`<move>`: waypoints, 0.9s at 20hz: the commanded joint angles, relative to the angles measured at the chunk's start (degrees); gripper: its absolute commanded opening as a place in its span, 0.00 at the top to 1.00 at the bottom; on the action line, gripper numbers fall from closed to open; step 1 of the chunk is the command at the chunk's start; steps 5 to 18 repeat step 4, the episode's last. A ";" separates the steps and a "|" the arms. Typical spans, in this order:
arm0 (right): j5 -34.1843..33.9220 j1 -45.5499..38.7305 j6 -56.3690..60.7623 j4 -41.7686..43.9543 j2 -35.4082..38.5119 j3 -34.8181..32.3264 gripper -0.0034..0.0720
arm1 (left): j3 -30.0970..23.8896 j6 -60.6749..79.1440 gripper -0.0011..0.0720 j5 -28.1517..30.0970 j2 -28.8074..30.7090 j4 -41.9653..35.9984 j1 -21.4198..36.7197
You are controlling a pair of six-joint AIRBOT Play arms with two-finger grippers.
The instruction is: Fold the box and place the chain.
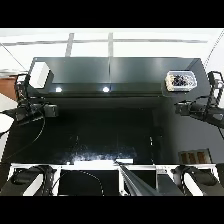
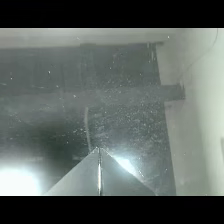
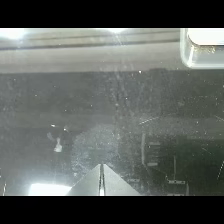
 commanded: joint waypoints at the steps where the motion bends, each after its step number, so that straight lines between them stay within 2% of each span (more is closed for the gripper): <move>1: 0.00 0.04 0.02 -0.07 0.04 -0.04 0.91 | 0.17 0.02 0.94 0.39 -1.16 -0.61 0.07; 18: -0.02 0.04 0.02 -0.04 0.04 -0.04 0.91 | 0.17 0.02 0.94 0.35 -1.16 -0.61 0.07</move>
